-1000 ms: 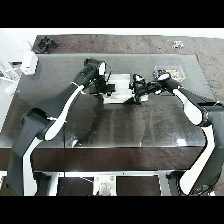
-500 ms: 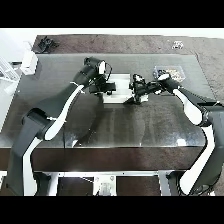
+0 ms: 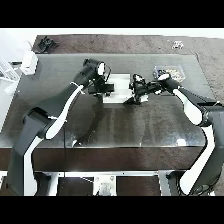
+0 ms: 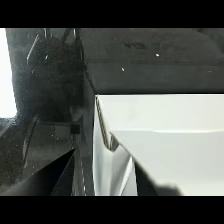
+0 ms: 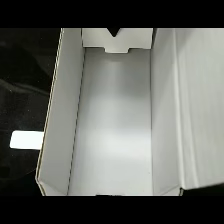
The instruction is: Fold the box and place the chain.
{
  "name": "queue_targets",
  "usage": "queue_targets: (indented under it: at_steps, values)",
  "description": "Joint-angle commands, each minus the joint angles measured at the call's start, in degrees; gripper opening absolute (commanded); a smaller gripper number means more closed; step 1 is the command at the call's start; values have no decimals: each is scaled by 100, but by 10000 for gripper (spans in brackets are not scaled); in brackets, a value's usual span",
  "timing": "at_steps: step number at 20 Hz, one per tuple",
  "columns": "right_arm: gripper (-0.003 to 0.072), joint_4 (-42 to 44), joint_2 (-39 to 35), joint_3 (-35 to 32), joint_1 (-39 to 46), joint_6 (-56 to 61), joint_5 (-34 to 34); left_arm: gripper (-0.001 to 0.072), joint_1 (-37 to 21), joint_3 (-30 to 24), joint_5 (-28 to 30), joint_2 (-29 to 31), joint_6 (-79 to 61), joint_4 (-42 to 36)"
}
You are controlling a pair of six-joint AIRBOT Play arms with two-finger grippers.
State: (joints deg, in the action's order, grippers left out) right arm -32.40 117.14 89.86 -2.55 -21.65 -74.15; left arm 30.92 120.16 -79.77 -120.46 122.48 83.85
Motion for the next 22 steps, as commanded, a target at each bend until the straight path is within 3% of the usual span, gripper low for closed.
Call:
queue_targets:
  at_steps: [1,6,7,8,12,17,22]
  values:
    - [630,2,0,-2,0,0,-2,409,-4,-2,-17,-37,-9,50]
    - [630,2,0,-2,0,0,0,402,-4,2,-15,-55,-46,151]
    - [630,2,0,-2,0,0,0,208,-7,2,-4,-55,-103,160]
    - [630,2,0,-2,0,0,0,68,-4,2,70,-55,-153,166]
    - [630,2,0,-2,0,0,0,78,-4,2,160,-55,-153,166]
    - [630,2,0,-2,0,0,0,25,-4,2,212,-55,-256,170]
    - [630,2,0,-2,0,0,0,26,-4,2,225,-63,-275,168]
